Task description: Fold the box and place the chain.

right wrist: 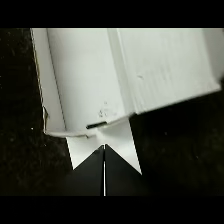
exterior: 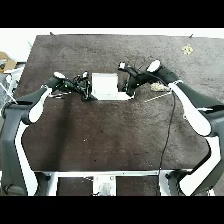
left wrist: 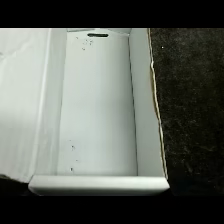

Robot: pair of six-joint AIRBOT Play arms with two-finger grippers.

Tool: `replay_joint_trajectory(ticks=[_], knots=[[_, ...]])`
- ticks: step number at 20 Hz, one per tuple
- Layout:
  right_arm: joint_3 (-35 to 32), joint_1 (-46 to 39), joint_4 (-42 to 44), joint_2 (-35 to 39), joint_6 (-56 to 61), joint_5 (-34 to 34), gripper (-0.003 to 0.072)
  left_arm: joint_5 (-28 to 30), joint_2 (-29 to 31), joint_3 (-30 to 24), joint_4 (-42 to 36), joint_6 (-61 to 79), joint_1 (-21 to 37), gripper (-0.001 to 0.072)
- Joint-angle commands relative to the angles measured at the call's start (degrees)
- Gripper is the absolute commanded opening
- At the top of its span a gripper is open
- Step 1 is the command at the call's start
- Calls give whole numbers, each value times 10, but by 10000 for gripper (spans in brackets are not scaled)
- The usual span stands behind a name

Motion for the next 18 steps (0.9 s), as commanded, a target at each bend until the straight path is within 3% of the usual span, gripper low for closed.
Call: replay_joint_trajectory(ticks=[1, 3, 6, 11, 17, 18], knots=[[0, -25, -104, 58, 256, 14, 2, 0, 0, 0, 0, 0, 0, 391], [0, -56, -113, 74, 404, 28, 2, 0, 0, 0, 0, 0, 0, 391], [-12, -97, -102, 62, 511, 79, 2, 0, 0, 0, 0, 0, 0, 391], [-62, -105, -19, 19, 502, 40, 2, 0, 0, 0, 0, 0, 0, 391], [-65, -80, 125, -38, 408, 34, 13, 0, 0, 0, 0, 0, 0, 391], [-65, -80, 156, -39, 390, 43, 218, 0, 0, 0, 0, 0, 0, 391]])
